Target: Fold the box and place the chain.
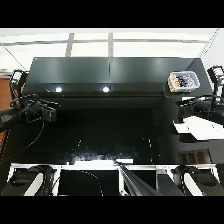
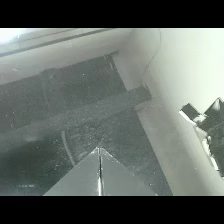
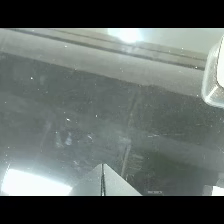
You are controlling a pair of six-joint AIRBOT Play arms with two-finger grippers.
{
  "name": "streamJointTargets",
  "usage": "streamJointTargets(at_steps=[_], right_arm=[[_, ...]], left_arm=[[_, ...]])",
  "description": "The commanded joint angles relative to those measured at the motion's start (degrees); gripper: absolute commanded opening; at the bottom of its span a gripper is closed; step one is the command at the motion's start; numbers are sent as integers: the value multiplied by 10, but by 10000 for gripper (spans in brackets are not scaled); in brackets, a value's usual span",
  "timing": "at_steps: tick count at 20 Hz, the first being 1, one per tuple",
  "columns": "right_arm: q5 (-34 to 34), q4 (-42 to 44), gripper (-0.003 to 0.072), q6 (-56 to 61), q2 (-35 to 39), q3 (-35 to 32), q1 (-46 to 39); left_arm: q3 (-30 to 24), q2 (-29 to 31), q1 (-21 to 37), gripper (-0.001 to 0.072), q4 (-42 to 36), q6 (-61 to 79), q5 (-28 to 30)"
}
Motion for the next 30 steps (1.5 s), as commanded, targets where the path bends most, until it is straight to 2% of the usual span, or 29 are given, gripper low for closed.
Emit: streamJointTargets(at_steps=[1,15,19,22,26,28,30], right_arm=[[0,0,9,0,0,0,1],[-10,5,8,-1,0,0,1],[-152,42,9,-8,0,0,1],[-231,55,9,-9,0,0,1],[-329,63,9,-8,0,0,1],[-391,17,18,-8,-3,0,-5],[-458,-22,17,-8,-25,0,-55]], left_arm=[[0,0,0,27,0,0,0],[0,0,0,27,-1,0,3],[-1,-1,0,27,-1,0,58],[-1,-12,-1,27,-2,0,96],[-1,-42,-1,26,-5,0,111],[-1,-61,-1,27,-23,0,114],[-1,-72,-1,27,-43,0,128]])
